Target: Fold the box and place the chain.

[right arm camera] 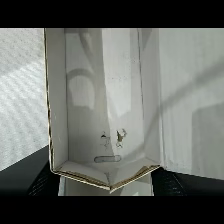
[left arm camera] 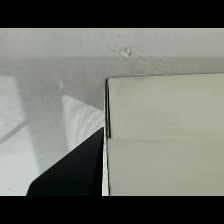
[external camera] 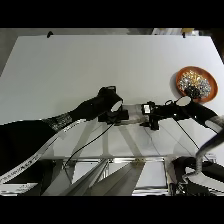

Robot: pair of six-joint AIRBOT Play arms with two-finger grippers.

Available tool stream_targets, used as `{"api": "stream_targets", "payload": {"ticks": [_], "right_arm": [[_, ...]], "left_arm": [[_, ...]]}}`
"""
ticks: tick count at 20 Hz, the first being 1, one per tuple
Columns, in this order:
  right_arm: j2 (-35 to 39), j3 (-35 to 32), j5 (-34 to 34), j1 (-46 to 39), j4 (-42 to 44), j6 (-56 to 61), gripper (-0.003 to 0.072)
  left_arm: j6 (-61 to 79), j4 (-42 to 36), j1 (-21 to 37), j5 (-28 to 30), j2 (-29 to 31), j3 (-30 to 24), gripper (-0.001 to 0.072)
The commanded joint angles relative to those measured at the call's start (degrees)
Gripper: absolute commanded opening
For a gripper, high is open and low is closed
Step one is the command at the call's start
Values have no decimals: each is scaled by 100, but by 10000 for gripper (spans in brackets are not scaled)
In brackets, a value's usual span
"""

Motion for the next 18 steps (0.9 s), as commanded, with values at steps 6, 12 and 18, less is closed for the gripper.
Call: {"api": "stream_targets", "payload": {"ticks": [6, 12, 18], "right_arm": [[4, 4, 4, -2, 2, 0, 394], [4, 4, 4, -2, 2, 0, 394], [4, 4, 2, -2, 2, 0, 394]], "left_arm": [[4, -232, -20, -17, -133, 7, 5], [15, -234, -17, 7, -83, 7, 282], [756, -258, 280, -39, 520, 7, 277]]}}
